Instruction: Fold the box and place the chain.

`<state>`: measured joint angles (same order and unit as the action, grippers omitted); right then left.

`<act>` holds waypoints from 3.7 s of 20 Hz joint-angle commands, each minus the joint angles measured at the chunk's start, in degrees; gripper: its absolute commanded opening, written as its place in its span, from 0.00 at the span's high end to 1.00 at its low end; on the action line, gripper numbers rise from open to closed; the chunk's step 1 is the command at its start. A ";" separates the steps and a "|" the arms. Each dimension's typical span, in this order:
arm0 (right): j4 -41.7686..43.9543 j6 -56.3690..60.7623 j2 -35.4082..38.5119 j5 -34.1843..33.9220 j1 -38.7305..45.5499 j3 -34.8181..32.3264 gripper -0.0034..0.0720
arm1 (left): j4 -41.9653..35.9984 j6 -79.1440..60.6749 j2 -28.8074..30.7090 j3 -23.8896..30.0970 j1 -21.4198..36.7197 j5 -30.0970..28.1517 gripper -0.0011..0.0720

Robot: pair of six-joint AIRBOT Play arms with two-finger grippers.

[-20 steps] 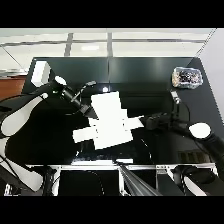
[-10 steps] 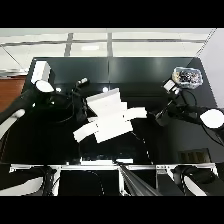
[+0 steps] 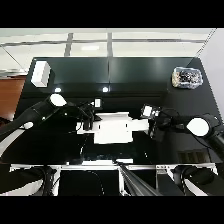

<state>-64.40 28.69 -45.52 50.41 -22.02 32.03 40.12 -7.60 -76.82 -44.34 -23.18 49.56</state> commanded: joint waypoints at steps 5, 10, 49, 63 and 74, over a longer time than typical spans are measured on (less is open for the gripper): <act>10.19 -7.41 -5.20 -0.70 -1.44 -1.86 0.03 | 1.29 -1.16 -1.57 0.20 -0.98 -1.36 0.95; 10.99 -12.92 -10.25 -0.55 -1.68 -2.19 0.04 | 1.42 -1.01 -1.97 0.22 -1.01 -1.16 0.95; 17.84 -19.65 -14.73 -12.11 -12.37 -1.40 0.04 | 0.98 -0.96 -3.80 0.20 -0.98 0.61 0.95; 23.98 -24.72 -15.28 -8.57 -2.49 2.05 0.02 | 1.01 -0.98 -3.80 0.13 -0.98 1.88 0.95; 36.41 -41.64 -21.94 -6.43 -1.55 2.05 0.02 | 1.70 -1.01 -3.85 -1.68 -0.98 1.62 0.95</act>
<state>-30.09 -9.63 -65.54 41.78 -23.77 34.04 41.76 -8.62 -80.66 -45.69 -24.18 51.27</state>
